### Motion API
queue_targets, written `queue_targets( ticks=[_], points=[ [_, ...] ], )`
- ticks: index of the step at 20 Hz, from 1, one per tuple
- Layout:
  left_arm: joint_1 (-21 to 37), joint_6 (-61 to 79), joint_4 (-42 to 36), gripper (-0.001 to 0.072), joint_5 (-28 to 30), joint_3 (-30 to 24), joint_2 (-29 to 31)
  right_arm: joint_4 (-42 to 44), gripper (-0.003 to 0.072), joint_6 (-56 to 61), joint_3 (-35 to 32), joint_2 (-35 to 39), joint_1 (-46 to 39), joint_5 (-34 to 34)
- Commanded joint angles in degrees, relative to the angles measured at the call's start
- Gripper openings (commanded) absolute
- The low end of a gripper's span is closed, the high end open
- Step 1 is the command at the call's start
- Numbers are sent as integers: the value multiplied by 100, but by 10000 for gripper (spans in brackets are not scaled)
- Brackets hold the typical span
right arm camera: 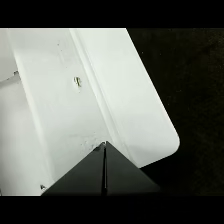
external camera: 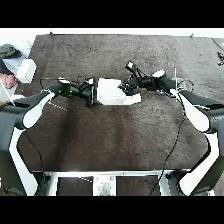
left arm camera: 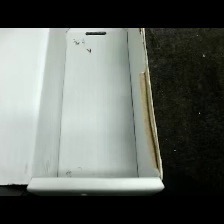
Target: Fold the box and place the chain.
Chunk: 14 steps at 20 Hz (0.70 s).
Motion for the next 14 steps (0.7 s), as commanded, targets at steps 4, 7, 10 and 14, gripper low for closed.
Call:
queue_targets(
  ticks=[4, 7, 10, 14],
  points=[
    [4, 4, -22, 285, 7, 0, -4, -79, -12, 2, 2, 522, -2, 109],
    [4, 4, -22, 285, 7, 0, -4, -935, -6, 83, 2, 1001, -2, 205],
    [4, 4, -22, 285, 7, 0, -4, -2175, 556, 501, 2, 1357, -4, 697],
    [4, 4, -24, 285, 7, 0, -4, -3077, 593, 472, -103, 1257, 7, 1268]
  ],
)
